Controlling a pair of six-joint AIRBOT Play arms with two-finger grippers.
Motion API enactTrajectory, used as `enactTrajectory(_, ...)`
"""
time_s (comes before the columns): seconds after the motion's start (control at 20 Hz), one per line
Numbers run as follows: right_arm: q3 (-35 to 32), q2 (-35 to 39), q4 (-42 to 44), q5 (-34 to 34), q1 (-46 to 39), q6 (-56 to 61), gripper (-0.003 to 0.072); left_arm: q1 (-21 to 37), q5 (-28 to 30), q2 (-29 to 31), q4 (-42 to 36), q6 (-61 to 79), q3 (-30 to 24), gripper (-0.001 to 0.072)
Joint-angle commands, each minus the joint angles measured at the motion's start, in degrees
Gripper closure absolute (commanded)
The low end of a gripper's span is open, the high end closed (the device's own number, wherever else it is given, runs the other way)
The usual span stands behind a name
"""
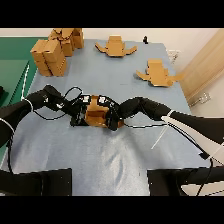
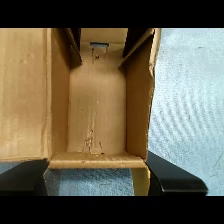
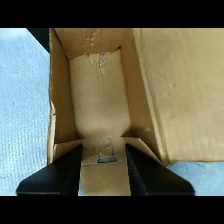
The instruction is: Fold the box.
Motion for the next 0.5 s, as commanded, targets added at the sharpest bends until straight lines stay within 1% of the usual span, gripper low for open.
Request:
enactTrajectory(0.0, 0.0, -0.7, -0.2, -0.7, 0.0, 1.5, 0.0214, 0.0, 0.0, 0.0, 0.0, -0.1, 0.0, 0.0688)
enactTrajectory(0.3, 0.0, -0.3, -0.7, -2.1, -0.1, 1.9, 0.0216, 0.0, -0.1, 0.0, 0.0, -0.1, 0.0, 0.0688)
enactTrajectory(0.35, 0.3, 0.1, -1.7, -3.0, -0.1, 2.0, 0.0232, 0.0, -0.1, 0.0, 0.0, -0.1, 0.0, 0.0688)
enactTrajectory(0.4, 0.5, 0.6, -3.5, -4.2, -0.2, 3.1, 0.0352, 0.0, -0.1, 0.0, 0.0, -0.1, 0.0, 0.0688)
enactTrajectory(0.45, 0.8, 1.4, -6.4, -5.4, -0.3, 5.4, 0.0545, 0.0, -0.1, 0.0, 0.0, -0.1, 0.0, 0.0687)
